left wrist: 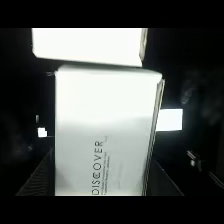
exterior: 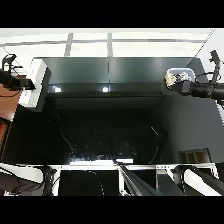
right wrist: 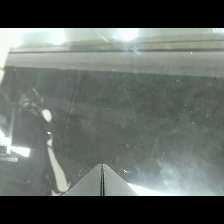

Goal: Fold the box and place the chain.

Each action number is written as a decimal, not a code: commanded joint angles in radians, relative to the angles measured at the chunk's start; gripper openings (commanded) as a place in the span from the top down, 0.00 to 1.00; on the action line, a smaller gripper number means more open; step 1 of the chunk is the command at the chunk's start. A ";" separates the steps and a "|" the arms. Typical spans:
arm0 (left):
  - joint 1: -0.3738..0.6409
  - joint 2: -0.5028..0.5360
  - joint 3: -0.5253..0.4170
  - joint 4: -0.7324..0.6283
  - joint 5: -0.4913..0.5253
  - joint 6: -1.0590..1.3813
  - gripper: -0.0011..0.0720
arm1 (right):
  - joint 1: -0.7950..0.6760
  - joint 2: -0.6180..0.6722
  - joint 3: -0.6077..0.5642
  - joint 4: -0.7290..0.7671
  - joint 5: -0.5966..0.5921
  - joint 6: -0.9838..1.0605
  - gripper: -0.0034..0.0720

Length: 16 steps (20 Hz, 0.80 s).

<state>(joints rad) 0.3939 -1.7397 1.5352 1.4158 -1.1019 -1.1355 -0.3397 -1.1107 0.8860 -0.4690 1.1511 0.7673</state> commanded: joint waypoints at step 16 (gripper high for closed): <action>-0.391 0.871 -0.658 -0.222 0.245 -0.234 0.95 | 0.378 0.000 -0.070 -0.766 -0.421 0.526 0.93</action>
<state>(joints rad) 0.0952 -1.1011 1.2095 1.2114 -1.1511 -1.3720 0.0242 -1.1110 0.8494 -1.1141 0.8032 1.2259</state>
